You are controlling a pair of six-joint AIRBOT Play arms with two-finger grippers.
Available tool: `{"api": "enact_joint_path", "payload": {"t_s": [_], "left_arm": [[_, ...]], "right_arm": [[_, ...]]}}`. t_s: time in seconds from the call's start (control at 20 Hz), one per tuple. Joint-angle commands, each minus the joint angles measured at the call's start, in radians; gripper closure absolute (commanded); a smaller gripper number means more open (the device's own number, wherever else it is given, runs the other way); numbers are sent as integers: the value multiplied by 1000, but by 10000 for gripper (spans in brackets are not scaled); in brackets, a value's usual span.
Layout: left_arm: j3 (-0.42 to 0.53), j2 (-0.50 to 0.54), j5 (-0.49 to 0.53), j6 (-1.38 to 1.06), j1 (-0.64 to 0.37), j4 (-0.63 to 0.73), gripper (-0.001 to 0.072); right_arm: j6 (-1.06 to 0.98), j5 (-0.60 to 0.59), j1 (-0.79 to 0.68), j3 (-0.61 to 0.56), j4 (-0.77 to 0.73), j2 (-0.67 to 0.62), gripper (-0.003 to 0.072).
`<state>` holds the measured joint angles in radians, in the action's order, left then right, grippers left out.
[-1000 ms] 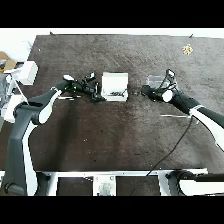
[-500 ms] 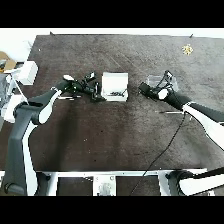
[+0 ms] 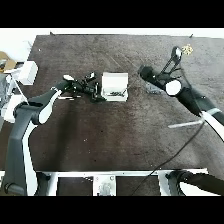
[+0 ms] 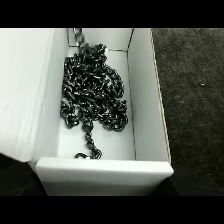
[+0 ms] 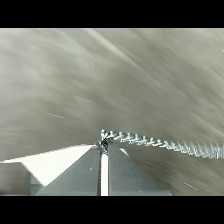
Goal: Fold the box and place the chain.
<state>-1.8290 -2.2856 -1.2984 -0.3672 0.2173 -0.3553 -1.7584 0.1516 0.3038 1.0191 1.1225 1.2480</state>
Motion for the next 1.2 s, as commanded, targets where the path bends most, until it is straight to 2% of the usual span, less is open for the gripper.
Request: {"api": "enact_joint_path", "payload": {"t_s": [0.0, 0.2, 0.3, 0.4, 0.5, 0.8, 0.85, 0.9, 0.95, 1.0, 1.15], "left_arm": [[0, 0, 0, 0, -1, 0, 357], [0, 0, 0, 0, -1, 0, 357], [0, 0, 0, 0, -1, 0, 358], [0, 0, 0, 0, -1, 0, 358], [0, 0, 0, 0, -1, 0, 357], [0, 0, 0, 0, -1, 0, 357], [0, 0, 0, 0, -1, 0, 357], [0, 0, 0, 0, -1, 0, 358], [0, 0, 0, 0, -1, 0, 358], [0, 0, 0, 0, -1, 0, 358], [0, 0, 0, 0, -1, 0, 357]], "right_arm": [[69, -47, 100, 48, 17, -137, 682], [69, -55, 212, 167, 90, -108, 683], [68, -54, 243, 181, 89, -60, 683], [60, -6, 253, 180, 89, 8, 683], [43, 36, 249, 144, 89, 69, 683], [-57, 3, 197, -29, 78, 168, 682], [-56, 4, 197, -35, 79, 183, 601], [-55, 6, 195, -39, 91, 185, 344], [-48, 10, 190, -39, 108, 177, 312], [-48, 27, 178, -39, 123, 161, 312], [-50, 181, 98, -40, 206, 93, 310]]}}
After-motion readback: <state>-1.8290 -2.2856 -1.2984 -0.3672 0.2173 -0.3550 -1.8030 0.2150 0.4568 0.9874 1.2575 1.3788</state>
